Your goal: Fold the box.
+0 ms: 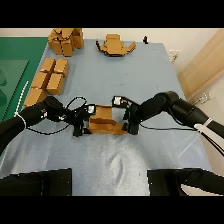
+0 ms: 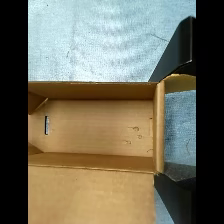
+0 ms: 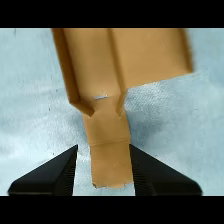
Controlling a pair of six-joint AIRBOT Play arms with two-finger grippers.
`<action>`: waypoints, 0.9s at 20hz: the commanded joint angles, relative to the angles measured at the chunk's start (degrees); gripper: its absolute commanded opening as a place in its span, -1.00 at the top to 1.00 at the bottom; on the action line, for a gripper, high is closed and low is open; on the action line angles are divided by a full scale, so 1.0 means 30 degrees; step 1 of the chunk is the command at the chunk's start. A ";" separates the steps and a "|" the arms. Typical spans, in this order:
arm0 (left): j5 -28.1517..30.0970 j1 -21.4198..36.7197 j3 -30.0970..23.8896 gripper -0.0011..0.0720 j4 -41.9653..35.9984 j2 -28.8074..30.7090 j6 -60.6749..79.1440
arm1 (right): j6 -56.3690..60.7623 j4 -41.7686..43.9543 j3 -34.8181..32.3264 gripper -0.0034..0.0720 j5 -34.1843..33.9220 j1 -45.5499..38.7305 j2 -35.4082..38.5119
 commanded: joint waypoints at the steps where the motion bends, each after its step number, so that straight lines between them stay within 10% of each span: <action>1: 0.0007 0.0007 0.0015 0.17 0.0007 0.0007 -0.0015 | -0.3636 0.1530 -0.1275 -0.51 0.3111 0.0022 -0.0627; 7: 0.0102 0.0007 0.0007 0.17 0.0000 0.0007 -0.0015 | -0.5705 0.3140 -0.1239 -0.51 0.4350 0.1319 -0.2069; 13: 0.0109 0.0007 0.0015 0.17 -0.0007 0.0007 -0.0015 | -0.5697 0.3504 -0.1239 0.53 0.5974 0.2251 -0.2106; 18: 0.0117 0.0007 0.0015 0.17 -0.0007 0.0007 -0.0015 | -0.5705 0.3876 -0.1239 0.53 0.6207 0.2251 -0.2528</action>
